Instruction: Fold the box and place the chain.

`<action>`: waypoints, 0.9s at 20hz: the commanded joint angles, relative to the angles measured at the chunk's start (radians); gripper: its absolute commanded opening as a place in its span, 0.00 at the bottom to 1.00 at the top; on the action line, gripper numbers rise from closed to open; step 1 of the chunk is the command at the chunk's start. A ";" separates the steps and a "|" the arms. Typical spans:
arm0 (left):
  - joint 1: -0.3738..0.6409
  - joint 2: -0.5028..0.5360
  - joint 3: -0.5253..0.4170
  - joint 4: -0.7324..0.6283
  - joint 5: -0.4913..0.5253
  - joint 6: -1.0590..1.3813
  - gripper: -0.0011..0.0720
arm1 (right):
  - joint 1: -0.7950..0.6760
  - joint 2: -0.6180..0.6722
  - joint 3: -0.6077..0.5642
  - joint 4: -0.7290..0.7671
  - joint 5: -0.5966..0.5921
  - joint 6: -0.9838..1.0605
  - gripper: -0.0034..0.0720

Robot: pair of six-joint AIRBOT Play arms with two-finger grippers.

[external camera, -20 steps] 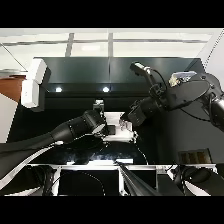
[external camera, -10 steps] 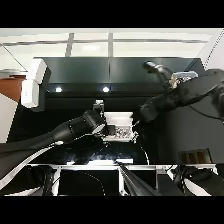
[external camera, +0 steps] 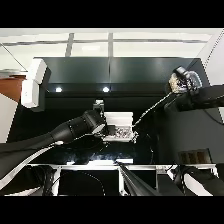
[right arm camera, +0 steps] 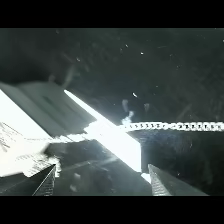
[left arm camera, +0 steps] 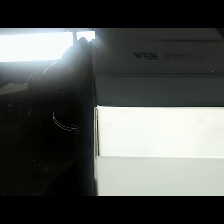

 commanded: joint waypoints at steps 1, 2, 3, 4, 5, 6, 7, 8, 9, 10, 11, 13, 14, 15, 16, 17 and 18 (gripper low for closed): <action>0.001 0.000 0.000 -0.001 0.007 0.000 0.06 | 0.103 -0.032 -0.094 0.001 0.079 -0.255 1.00; 0.001 0.000 0.000 -0.001 0.008 0.000 0.06 | 0.153 -0.047 -0.118 0.001 0.080 -0.293 1.00; 0.001 0.000 0.000 -0.001 0.009 0.000 0.06 | 0.201 -0.060 -0.141 0.000 0.080 -0.335 1.00; 0.001 0.000 0.000 -0.001 0.008 0.000 0.06 | 0.249 -0.074 -0.159 -0.001 0.083 -0.381 1.00; 0.001 0.000 0.000 -0.001 0.008 0.000 0.06 | 0.286 -0.080 -0.171 -0.007 0.102 -0.408 1.00; 0.001 0.000 0.000 -0.001 0.008 0.000 0.06 | 0.316 -0.081 -0.178 -0.014 0.142 -0.414 1.00; 0.001 0.000 0.000 -0.001 0.008 0.000 0.06 | 0.337 -0.081 -0.179 -0.015 0.178 -0.422 1.00; 0.001 0.000 0.000 -0.001 0.008 0.000 0.06 | 0.350 -0.081 -0.179 -0.014 0.203 -0.446 1.00; 0.001 0.000 0.000 -0.001 0.008 0.000 0.06 | 0.360 -0.083 -0.179 -0.014 0.222 -0.469 1.00; 0.001 0.000 0.000 -0.001 0.008 0.000 0.06 | 0.365 -0.089 -0.179 -0.014 0.233 -0.488 1.00; 0.001 0.000 0.000 -0.001 0.008 0.000 0.06 | 0.368 -0.100 -0.179 -0.014 0.234 -0.507 1.00; 0.001 0.000 0.000 -0.001 0.008 0.000 0.06 | 0.375 -0.123 -0.180 -0.014 0.228 -0.511 1.00; 0.001 0.000 0.000 -0.001 0.008 0.000 0.06 | 0.384 -0.130 -0.180 -0.015 0.225 -0.512 1.00; 0.001 0.000 0.000 -0.001 0.008 0.000 0.06 | 0.399 -0.131 -0.180 -0.016 0.224 -0.521 1.00; 0.001 0.000 0.000 -0.001 0.008 0.000 0.06 | 0.413 -0.131 -0.180 -0.023 0.225 -0.530 1.00; 0.001 0.000 0.000 -0.001 0.008 0.000 0.06 | 0.425 -0.134 -0.180 -0.025 0.227 -0.534 1.00; 0.001 0.000 0.000 -0.001 0.008 0.000 0.06 | 0.430 -0.138 -0.180 -0.026 0.232 -0.534 1.00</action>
